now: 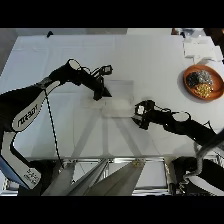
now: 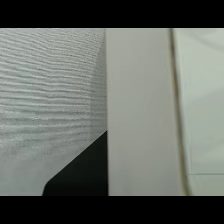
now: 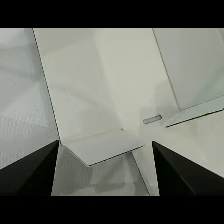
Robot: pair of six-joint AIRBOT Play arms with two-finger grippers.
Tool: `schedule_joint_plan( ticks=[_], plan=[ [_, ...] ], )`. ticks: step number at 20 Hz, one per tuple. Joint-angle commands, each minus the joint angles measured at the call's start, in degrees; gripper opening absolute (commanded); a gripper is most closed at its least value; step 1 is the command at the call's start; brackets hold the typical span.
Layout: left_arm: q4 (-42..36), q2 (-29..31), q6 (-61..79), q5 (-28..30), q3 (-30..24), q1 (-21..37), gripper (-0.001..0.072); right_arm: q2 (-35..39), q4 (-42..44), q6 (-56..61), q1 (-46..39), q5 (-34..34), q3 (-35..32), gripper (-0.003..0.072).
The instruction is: Fold the box and place the chain.
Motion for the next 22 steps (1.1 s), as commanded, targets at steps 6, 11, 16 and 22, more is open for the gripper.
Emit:
schedule_joint_plan(
  ticks=[6,11,16,22],
  plan=[
    [0.0,0.0,0.0,0.0,0.0,0.0,0.0011,-1.9,11.0,-7.3,0.0,-0.6,0.3,0.0644],
    [0.0,0.0,0.0,0.0,0.0,0.0,0.0011,-3.5,12.2,-6.4,-1.4,-1.0,3.4,0.0644],
    [0.0,0.0,0.0,0.0,0.0,0.0,0.0011,-6.9,12.1,-3.8,-1.9,-1.0,6.9,0.0644],
    [0.0,0.0,0.0,0.0,0.0,0.0,0.0011,-10.8,4.7,4.6,-1.9,0.1,11.2,0.0644]
  ],
)
